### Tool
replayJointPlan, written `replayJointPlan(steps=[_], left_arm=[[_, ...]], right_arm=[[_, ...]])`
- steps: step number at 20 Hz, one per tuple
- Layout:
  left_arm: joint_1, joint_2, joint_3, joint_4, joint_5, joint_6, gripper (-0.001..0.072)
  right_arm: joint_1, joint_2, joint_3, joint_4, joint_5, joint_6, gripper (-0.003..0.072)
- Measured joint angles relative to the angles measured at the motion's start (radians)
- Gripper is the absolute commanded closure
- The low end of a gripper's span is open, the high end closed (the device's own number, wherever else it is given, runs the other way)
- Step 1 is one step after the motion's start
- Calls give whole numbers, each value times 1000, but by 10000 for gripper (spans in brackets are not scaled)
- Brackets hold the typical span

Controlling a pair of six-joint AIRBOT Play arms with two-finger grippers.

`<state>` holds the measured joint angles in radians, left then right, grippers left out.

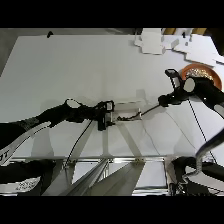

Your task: Fold the box and place the chain.

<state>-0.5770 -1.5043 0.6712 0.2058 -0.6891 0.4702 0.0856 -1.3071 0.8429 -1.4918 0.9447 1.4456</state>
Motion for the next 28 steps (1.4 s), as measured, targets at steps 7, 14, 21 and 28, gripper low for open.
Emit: replayJointPlan(steps=[7,14,21,28], left_arm=[[0,0,0,0,0,0,540],[0,0,0,0,0,0,540],[0,0,0,0,-1,0,540],[0,0,0,0,-3,0,540]], right_arm=[[-1,-58,-1,-12,-44,48,384],[-1,-74,-1,-11,-59,70,469],[-2,-77,-2,-16,-89,76,668],[-1,49,-2,20,-31,15,668]])
